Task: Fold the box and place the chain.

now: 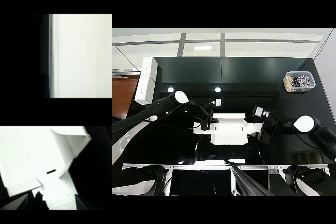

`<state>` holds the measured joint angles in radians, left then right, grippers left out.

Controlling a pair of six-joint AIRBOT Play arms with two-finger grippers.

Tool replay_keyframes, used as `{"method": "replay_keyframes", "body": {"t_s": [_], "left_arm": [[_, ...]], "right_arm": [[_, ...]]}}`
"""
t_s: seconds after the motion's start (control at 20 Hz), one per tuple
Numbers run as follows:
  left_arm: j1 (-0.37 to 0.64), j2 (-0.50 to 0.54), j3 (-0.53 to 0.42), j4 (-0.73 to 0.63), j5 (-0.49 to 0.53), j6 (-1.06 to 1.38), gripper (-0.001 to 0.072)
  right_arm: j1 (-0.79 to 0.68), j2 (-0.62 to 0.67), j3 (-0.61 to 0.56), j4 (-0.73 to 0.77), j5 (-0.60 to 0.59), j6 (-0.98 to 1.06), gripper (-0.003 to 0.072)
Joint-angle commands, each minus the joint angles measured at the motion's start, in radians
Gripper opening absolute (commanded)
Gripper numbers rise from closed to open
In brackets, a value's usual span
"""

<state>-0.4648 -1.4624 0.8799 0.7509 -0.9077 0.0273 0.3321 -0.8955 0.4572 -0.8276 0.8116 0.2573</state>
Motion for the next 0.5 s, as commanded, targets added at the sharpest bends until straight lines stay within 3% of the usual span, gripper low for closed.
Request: {"method": "replay_keyframes", "body": {"t_s": [0.0, 0.35, 0.45], "left_arm": [[-0.005, -0.012, 0.0, 0.026, 0.01, 0.01, 0.0028], [-0.006, -0.012, 0.0, 0.026, 0.01, 0.01, 0.0028], [-0.006, -0.012, 0.0, 0.026, 0.01, 0.01, 0.0028]], "right_arm": [[0.054, -0.001, -0.069, -0.004, -0.052, -0.072, 0.07], [0.225, -0.014, -0.116, 0.02, -0.22, -0.083, 0.07], [0.26, -0.042, -0.116, 0.085, -0.263, -0.083, 0.0701]]}}
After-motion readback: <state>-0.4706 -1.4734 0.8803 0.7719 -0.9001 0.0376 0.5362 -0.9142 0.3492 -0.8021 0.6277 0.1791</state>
